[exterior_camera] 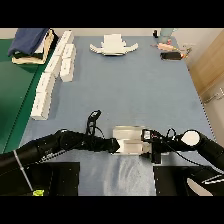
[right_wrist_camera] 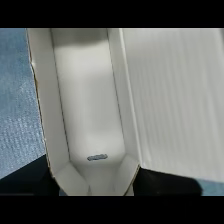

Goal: Fold the box.

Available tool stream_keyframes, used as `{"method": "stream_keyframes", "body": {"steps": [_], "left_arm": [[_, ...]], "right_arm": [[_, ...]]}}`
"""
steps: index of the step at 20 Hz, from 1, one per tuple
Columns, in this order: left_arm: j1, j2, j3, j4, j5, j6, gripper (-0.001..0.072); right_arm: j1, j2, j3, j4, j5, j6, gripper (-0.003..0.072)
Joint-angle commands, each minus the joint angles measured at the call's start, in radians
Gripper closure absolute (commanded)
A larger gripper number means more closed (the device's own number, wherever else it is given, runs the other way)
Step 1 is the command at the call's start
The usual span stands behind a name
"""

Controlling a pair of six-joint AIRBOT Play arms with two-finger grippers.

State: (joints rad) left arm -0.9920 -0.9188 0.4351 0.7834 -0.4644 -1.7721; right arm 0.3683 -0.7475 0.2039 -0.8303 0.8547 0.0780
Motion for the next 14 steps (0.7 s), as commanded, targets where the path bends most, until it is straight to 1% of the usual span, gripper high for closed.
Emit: {"method": "stream_keyframes", "body": {"steps": [1,2,3,5,7,11,14], "left_arm": [[-0.034,-0.087,0.09,0.231,-0.063,-0.235,0.0133],[-0.042,-0.095,0.114,0.325,-0.099,-0.323,0.0214],[-0.052,-0.1,0.138,0.428,-0.142,-0.41,0.0251],[-0.071,-0.105,0.183,0.557,-0.222,-0.531,0.0251],[-0.094,-0.117,0.219,0.637,-0.283,-0.607,0.0251],[-0.146,-0.182,0.287,0.663,-0.33,-0.648,0.0251],[-0.188,-0.245,0.362,0.756,-0.424,-0.739,0.0251]], "right_arm": [[0.0,0.001,0.001,0.0,0.0,0.0,0.0171],[0.0,0.001,0.001,0.0,0.0,0.0,0.017],[0.0,0.001,0.001,0.0,0.0,0.0,0.0171],[0.0,0.001,0.001,0.0,0.0,0.0,0.0171],[0.0,0.001,0.001,0.001,0.0,0.0,0.0171],[0.0,0.001,0.001,0.0,0.0,0.0,0.0171],[0.0,0.001,0.001,0.0,0.0,0.0,0.0171]]}}
